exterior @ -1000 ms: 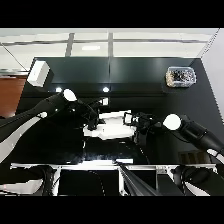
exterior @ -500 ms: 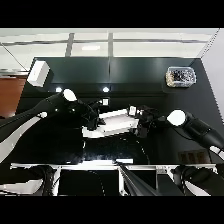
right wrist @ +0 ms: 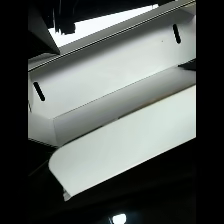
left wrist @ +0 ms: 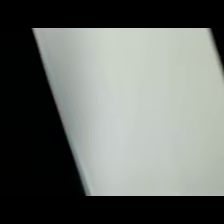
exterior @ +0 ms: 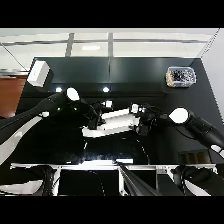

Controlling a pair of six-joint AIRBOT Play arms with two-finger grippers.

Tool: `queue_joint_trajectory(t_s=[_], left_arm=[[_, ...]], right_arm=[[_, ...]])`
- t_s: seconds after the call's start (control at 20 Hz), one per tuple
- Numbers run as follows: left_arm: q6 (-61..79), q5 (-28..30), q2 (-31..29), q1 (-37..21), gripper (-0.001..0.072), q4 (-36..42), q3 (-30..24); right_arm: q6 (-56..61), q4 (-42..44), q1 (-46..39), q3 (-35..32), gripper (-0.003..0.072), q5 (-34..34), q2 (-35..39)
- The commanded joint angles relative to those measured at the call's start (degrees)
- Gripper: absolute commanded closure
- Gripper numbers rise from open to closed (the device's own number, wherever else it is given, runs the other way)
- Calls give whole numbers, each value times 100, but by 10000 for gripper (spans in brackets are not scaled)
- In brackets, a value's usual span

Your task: Fold the box and place the chain.

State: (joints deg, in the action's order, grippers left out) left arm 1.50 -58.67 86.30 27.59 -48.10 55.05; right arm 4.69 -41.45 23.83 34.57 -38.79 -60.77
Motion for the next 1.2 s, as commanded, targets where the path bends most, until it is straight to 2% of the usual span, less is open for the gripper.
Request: queue_joint_trajectory(t_s=[0.0,0.35,0.75,1.05,1.15], left_arm=[[4,9,-2,74,685,-160,33],[4,11,-13,74,685,-162,160],[-4,-7,-13,76,685,-160,160],[-44,-13,-13,76,684,-157,160],[-46,-37,-13,76,684,-160,160]], right_arm=[[-24,-57,-153,7,-2,-103,0],[-225,227,-140,-63,-2,-634,-11],[-2011,1416,-120,-358,-2,-575,-448],[-2229,1379,-122,-361,-2,-546,-931],[-2223,1099,-122,-361,-2,-487,-970]])
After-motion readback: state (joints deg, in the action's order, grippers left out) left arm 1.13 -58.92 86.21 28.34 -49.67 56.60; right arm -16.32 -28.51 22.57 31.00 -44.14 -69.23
